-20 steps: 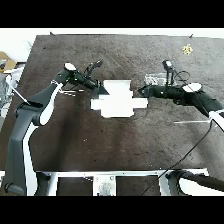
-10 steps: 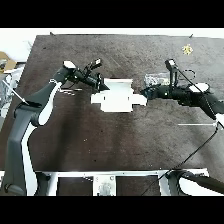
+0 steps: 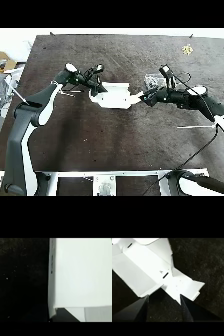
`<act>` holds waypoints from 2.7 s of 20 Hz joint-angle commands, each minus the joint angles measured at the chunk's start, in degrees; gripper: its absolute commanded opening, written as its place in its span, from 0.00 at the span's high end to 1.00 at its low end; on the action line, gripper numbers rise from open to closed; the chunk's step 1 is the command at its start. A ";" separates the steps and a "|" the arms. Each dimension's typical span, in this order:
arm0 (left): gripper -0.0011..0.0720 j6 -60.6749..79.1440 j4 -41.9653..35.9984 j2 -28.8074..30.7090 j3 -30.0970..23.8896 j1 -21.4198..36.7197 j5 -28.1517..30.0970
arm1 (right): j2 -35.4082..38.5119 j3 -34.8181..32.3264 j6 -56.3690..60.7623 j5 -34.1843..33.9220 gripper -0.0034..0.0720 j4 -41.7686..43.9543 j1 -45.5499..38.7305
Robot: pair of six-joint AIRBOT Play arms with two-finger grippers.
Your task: Fold the box and place the chain.
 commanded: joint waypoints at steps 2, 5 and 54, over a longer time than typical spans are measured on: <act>0.97 0.07 0.07 -0.11 -0.26 -0.02 1.40 | -0.04 -0.09 -11.32 2.14 0.33 1.66 0.35; 0.97 0.07 0.07 -0.11 -0.26 0.00 0.07 | -2.38 -0.09 -16.31 2.08 0.06 2.23 3.08; 0.97 0.07 0.00 -0.11 -0.20 -0.02 -0.26 | -35.30 34.60 -27.56 17.20 0.06 -3.19 4.81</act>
